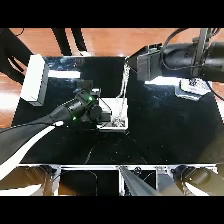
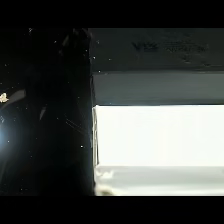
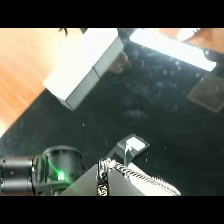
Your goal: Fold the box and place the chain.
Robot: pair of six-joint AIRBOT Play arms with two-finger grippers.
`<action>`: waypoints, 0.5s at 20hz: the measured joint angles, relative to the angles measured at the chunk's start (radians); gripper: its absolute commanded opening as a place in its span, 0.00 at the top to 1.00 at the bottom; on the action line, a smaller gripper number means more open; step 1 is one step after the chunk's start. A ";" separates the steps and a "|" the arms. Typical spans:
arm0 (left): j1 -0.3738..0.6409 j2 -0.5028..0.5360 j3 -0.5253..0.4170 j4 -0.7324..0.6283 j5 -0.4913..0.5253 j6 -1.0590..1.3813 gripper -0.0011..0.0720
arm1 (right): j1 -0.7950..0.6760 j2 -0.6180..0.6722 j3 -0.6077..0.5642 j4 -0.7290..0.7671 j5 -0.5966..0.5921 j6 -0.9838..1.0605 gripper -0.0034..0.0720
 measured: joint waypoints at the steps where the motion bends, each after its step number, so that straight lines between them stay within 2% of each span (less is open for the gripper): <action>1: 0.000 0.000 0.000 0.000 0.000 0.000 0.95 | 0.003 -0.005 0.003 0.000 0.021 0.000 0.90; 5: 0.000 -0.001 0.000 0.000 0.000 0.000 0.95 | 0.020 -0.025 0.002 0.001 0.078 -0.001 0.90; 10: 0.000 -0.001 0.000 0.000 0.000 0.000 0.95 | 0.029 -0.069 -0.023 0.027 0.091 -0.001 0.90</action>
